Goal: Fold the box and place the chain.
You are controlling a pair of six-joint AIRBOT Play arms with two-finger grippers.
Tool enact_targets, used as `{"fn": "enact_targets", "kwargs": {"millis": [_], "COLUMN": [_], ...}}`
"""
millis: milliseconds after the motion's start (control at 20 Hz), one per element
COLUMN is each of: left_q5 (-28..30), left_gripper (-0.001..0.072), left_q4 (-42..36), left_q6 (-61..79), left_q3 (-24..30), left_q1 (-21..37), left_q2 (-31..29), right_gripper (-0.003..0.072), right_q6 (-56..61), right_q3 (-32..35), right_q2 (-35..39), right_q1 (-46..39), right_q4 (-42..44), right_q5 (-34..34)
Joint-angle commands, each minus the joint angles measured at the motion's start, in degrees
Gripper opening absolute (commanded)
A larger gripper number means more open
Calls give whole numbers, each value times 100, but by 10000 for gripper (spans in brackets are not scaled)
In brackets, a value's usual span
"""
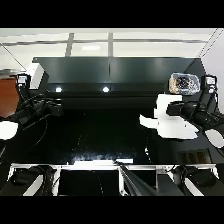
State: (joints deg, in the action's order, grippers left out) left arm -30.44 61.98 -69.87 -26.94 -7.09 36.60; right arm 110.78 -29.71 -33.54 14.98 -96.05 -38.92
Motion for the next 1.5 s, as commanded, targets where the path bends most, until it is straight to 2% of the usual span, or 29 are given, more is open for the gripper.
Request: {"fn": "enact_targets", "kwargs": {"millis": [0,1050,1100,1150,1200,1250,1350,1450], "left_q5": [0,46,66,79,87,66,59,13], "left_gripper": [34,39,189,584,706,706,706,706], "left_q4": [0,-114,-116,-116,-114,-114,-118,-118], "left_q6": [2,2,2,2,-15,-13,-15,-15], "left_q3": [2,2,2,2,2,2,2,2], "left_q1": [-4,11,7,4,-2,-2,-4,-4], "left_q2": [0,7,7,9,17,17,17,17], "right_gripper": [23,24,26,127,496,700,703,702], "right_q6": [2,4,4,4,4,2,2,168], "right_q3": [2,2,2,2,2,2,2,-4], "right_q2": [7,7,4,4,4,-4,-61,-107], "right_q1": [2,2,2,0,2,2,-20,-391], "right_q4": [0,138,133,133,140,153,9,-424], "right_q5": [0,140,138,136,81,-42,-313,-417]}}
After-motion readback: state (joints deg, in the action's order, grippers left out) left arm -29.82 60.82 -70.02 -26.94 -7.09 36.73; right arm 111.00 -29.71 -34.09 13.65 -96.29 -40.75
